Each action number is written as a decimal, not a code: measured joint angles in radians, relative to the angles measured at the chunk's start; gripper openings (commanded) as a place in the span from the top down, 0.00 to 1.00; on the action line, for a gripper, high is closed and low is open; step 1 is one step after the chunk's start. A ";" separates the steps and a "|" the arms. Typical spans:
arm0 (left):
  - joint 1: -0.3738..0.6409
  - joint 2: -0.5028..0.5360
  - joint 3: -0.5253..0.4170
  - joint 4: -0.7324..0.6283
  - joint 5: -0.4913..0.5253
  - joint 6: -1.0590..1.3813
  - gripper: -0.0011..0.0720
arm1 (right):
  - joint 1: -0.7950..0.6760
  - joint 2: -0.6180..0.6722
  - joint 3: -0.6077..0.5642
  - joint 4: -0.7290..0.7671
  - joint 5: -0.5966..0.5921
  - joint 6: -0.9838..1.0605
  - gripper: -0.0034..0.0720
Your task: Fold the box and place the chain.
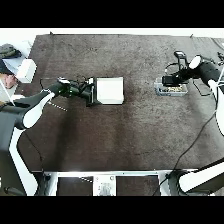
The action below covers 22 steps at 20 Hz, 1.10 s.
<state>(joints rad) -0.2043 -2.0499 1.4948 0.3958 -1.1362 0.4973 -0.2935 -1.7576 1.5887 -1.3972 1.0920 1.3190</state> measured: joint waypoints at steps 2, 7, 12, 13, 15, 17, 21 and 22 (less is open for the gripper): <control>0.000 0.000 0.000 0.000 0.000 0.000 0.60 | -0.001 -0.035 0.028 0.006 0.029 -0.011 0.58; 0.000 0.000 0.000 0.000 0.000 0.000 0.60 | -0.002 -0.082 0.053 0.010 0.063 -0.025 0.60; 0.000 0.000 0.000 0.000 0.000 0.000 0.60 | -0.002 -0.118 0.059 0.010 0.079 -0.032 0.97; 0.000 0.000 0.000 0.000 0.000 0.000 0.60 | -0.002 -0.119 0.062 0.009 0.081 -0.036 0.97; 0.000 0.000 0.000 0.000 0.000 0.000 0.60 | -0.002 -0.113 0.071 0.006 0.092 -0.037 0.98; 0.000 0.000 0.000 0.000 0.000 0.000 0.60 | -0.002 -0.084 0.081 0.006 0.087 -0.038 0.98; 0.000 0.000 0.000 0.000 0.000 0.000 0.60 | -0.002 0.026 0.089 0.006 0.080 -0.041 0.98; 0.000 0.000 0.000 0.000 0.000 0.000 0.60 | -0.001 0.058 0.089 0.008 0.080 -0.042 0.98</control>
